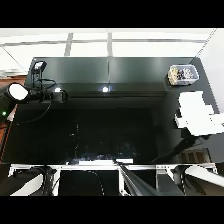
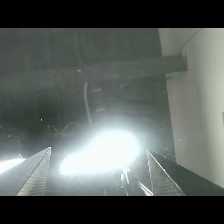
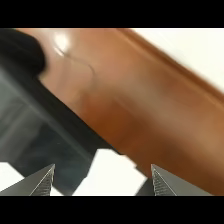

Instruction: Fold the box and place the chain.

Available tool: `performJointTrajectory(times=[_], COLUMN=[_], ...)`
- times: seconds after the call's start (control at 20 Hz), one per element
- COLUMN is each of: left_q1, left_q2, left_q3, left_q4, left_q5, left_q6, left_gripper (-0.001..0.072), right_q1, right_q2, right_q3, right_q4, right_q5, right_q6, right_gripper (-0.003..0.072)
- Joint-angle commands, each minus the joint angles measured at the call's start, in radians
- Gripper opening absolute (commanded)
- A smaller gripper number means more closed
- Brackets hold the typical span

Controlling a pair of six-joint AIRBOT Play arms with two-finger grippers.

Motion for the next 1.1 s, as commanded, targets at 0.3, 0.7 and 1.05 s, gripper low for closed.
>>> performJointTrajectory(times=[0.3,0.7,1.05], left_q1=[0.003,0.002,0.002], left_q2=[-0.004,-0.004,-0.004], left_q3=[0.002,0.002,0.002], left_q4=[-0.008,-0.011,-0.011], left_q5=[-0.053,-0.065,-0.065], left_q6=[-0.022,-0.026,-0.026], left_gripper=[0.0706,0.0706,0.0706], right_q1=[-0.049,0.061,0.079], right_q2=[-0.473,-0.470,-0.297], right_q3=[0.322,0.331,0.278], right_q4=[0.047,0.019,0.249], right_q5=[0.478,0.449,0.545], right_q6=[-0.506,-0.643,-0.637], right_gripper=[0.0705,0.0380,0.0016])
